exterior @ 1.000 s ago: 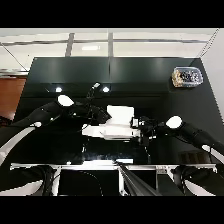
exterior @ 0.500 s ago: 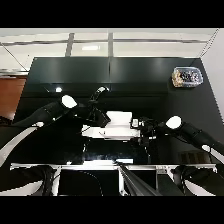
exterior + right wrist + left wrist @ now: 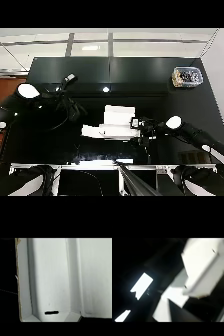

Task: Fold the box and place the chain.

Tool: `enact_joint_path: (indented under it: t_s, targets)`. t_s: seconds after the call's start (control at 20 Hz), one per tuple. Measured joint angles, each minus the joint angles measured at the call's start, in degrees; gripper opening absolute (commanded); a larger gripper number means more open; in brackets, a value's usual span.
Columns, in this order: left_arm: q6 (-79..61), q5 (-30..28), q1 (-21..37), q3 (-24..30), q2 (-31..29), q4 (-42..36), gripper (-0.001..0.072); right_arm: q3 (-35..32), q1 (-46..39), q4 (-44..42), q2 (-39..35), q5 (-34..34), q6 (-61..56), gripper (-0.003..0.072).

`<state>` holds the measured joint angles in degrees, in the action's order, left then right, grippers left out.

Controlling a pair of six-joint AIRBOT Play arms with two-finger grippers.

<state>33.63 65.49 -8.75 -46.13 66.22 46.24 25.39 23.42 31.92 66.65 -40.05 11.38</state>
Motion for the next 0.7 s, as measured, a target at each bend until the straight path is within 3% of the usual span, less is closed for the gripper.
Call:
enact_joint_path:
  t_s: [0.15, 0.3, 0.7]
  targets:
    - [-5.95, 4.85, -0.02, 1.64, -0.59, 0.44, 0.0705, 0.00, 0.00, -0.04, 0.00, 0.00, 0.02, 0.0427]
    - [-12.44, 4.72, -4.24, 3.19, -0.57, 1.99, 0.0705, 0.00, 0.00, -0.11, 0.00, 0.00, 0.02, 0.0427]
    - [-22.29, -14.84, -19.98, 9.84, -0.26, 6.03, 0.0703, 0.00, 0.00, -0.20, 0.00, 0.00, 0.00, 0.0426]
